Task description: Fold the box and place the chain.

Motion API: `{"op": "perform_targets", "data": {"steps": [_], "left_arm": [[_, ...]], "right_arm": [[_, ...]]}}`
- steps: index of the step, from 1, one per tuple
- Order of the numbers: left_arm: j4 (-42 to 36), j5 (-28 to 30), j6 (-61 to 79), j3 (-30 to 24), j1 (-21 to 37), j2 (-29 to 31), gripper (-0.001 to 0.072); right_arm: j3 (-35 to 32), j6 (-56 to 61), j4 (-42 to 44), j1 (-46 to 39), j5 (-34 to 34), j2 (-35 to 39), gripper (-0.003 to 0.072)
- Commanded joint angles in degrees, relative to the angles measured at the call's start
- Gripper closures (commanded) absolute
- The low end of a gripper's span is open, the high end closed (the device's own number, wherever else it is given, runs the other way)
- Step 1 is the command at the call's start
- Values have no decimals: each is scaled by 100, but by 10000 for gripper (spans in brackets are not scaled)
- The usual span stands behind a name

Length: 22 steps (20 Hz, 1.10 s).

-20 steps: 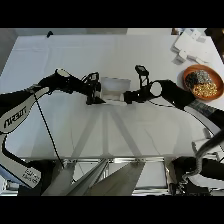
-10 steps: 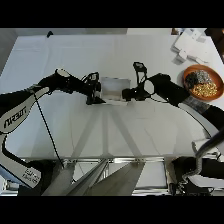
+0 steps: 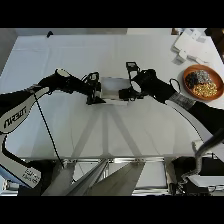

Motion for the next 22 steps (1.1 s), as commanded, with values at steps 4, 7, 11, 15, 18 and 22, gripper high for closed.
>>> {"op": "perform_targets", "data": {"steps": [4, 7, 11, 15, 18, 22], "left_arm": [[13, -11, 7, 2, 0, 2, 273], [13, -11, 7, 2, 0, 2, 273], [13, -11, 7, 2, 0, 4, 273], [13, -11, 7, 2, 0, 2, 273], [13, -11, 7, 2, 0, 2, 273], [13, -11, 7, 2, 0, 2, 273]], "right_arm": [[308, 721, 17, 35, 295, -254, 243], [374, 1115, 11, 35, 319, -295, 243], [382, 1231, -39, 35, 496, -308, 307], [385, 1204, 11, 35, 503, -466, 302], [396, 1202, -13, 35, 428, -496, 303], [544, 1207, 11, 33, 138, -501, 304]]}}
